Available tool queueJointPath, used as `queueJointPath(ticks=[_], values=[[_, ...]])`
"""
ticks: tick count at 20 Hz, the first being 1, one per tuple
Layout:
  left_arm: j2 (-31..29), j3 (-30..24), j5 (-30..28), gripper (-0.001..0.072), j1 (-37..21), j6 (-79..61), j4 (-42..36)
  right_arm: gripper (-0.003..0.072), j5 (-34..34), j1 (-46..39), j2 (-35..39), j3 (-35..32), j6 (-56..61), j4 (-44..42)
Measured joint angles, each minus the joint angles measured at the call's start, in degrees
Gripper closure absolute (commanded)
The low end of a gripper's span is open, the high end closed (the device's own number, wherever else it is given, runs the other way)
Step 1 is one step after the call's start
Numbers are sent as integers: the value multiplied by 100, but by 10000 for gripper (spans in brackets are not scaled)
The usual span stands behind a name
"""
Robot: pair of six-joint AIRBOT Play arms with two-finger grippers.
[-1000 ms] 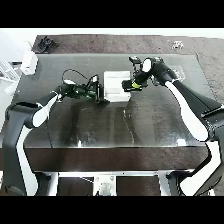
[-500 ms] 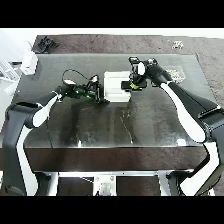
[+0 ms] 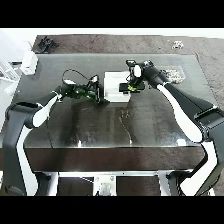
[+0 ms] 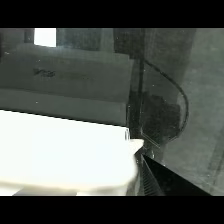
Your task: Fold the box and place the chain.
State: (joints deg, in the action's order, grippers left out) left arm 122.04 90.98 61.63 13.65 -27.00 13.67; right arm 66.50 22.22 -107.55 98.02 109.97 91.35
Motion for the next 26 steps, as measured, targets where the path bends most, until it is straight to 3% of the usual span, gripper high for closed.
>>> queueJointPath(ticks=[7,18,20,25,26], values=[[0,0,-2,232,2,0,0,356,122,2,-15,0,249,313],[0,0,-9,232,4,0,-2,378,184,31,-81,2,573,479],[0,0,-7,232,4,-2,-2,469,203,61,-98,7,595,487],[0,0,-2,232,4,-2,0,475,240,98,-157,17,636,490],[0,0,2,232,4,-2,2,507,264,109,-173,20,643,496]])
